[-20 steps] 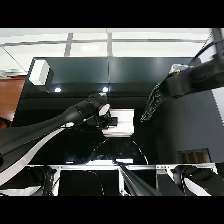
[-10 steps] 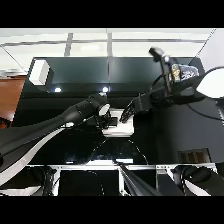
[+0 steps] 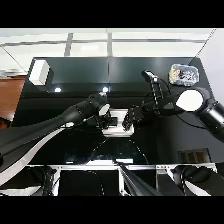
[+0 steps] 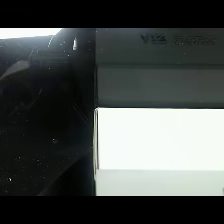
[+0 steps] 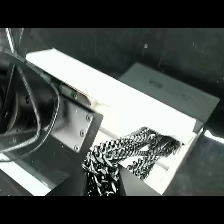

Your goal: Fold the box and place the chain.

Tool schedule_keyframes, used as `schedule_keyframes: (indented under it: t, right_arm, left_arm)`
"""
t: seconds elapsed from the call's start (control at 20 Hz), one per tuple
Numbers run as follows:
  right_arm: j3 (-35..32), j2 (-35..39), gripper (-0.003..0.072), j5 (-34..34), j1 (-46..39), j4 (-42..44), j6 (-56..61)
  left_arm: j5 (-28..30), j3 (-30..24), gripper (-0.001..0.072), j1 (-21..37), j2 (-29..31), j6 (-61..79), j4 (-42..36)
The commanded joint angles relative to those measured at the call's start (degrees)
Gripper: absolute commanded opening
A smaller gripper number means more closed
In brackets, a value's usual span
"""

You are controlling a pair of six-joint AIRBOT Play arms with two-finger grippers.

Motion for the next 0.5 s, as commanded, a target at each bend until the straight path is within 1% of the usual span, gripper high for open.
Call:
schedule_keyframes:
  t: [0.0, 0.1, 0.35, 0.45]
  right_arm:
    - [-0.98, -0.13, 0.0255, -4.0, 0.39, 0.42, -0.04]
    - [-0.98, -0.09, 0.0255, -2.93, -0.44, -0.59, -0.07]
    - [-0.96, -0.09, 0.0255, 5.57, -5.88, -10.67, -0.07]
    - [-0.96, -0.09, 0.0255, 6.91, -6.84, -11.37, -0.09]
  left_arm:
    - [0.15, 0.02, 0.0026, 0.02, -0.02, 0.0, 0.0]
    - [0.15, 0.02, 0.0026, 0.02, -0.02, 0.0, -0.02]
    - [0.74, 0.02, 0.0026, 0.04, -0.07, 0.02, -0.04]
    - [1.46, 0.07, 0.0026, 0.0, -0.07, 0.92, -0.5]
